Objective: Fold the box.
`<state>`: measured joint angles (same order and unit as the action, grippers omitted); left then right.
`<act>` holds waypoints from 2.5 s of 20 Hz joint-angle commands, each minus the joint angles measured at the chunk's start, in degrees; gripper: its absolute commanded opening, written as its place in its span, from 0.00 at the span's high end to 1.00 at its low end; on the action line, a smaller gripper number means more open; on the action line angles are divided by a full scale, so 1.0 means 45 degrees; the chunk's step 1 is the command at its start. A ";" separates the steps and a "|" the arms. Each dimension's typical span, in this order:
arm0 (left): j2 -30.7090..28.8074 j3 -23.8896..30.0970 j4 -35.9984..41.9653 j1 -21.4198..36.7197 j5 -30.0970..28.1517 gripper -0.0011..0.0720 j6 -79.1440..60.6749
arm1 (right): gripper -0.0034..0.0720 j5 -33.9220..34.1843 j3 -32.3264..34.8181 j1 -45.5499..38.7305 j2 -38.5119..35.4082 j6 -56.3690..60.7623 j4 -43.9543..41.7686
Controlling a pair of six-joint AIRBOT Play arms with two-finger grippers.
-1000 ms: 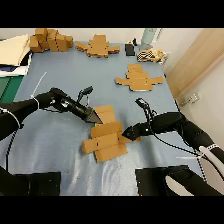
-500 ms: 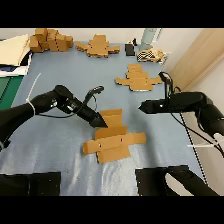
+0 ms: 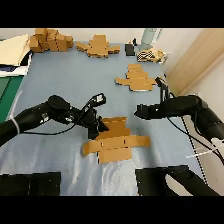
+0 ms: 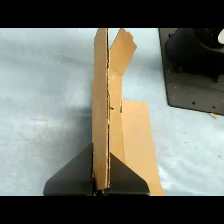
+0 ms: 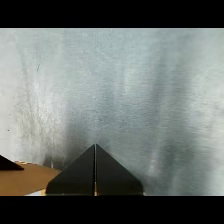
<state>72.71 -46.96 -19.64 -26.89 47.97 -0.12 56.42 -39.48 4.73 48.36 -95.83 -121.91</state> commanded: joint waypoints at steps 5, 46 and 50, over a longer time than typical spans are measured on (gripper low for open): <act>-0.0661 0.1540 0.0024 -0.0733 -0.2895 0.97 -0.2472 | 0.95 -0.1821 0.0617 0.1239 -0.0034 0.0539 -0.0053; 0.0947 0.1214 0.1773 -0.0010 -0.2225 0.97 -0.4959 | 0.95 -0.3016 0.0617 0.1433 -0.0024 0.0539 -0.0107; 0.0515 0.1214 0.1807 0.0505 -0.1953 0.97 -0.4507 | 0.95 -0.3011 0.0617 0.1433 -0.0024 0.0534 -0.0097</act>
<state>76.03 -41.43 -11.88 -25.89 37.87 -21.87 42.87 -36.73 11.14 48.25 -93.43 -122.34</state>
